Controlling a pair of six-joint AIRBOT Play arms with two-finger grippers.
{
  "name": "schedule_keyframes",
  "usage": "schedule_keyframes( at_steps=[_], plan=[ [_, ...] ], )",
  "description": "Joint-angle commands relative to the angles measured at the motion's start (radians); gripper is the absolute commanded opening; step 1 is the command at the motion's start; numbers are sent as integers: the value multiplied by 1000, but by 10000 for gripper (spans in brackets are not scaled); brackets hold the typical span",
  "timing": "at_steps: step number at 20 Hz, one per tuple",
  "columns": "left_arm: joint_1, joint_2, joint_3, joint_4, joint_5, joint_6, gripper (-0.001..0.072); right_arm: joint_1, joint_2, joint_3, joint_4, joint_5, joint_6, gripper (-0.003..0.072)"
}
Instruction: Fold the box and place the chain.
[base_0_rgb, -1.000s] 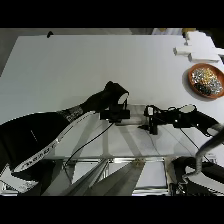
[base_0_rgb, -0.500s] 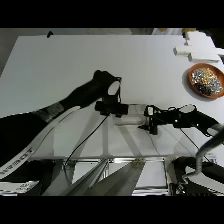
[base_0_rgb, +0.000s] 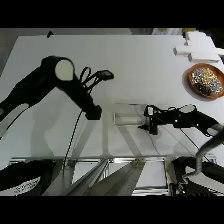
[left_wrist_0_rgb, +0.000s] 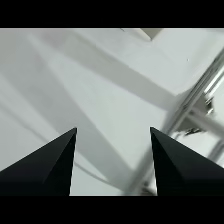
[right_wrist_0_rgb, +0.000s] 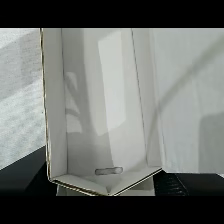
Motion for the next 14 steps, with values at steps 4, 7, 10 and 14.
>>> schedule_keyframes(
  at_steps=[4,7,10,14],
  plan=[
    [99,-21,-503,-363,544,1297,535,0,1,0,0,0,0,399],
    [96,-108,-507,-612,552,1431,697,0,1,0,0,0,0,399],
    [94,-138,-507,-761,600,1544,697,0,1,0,0,0,0,399],
    [87,-143,-507,-824,632,1577,698,0,1,0,0,0,0,399]
  ],
)
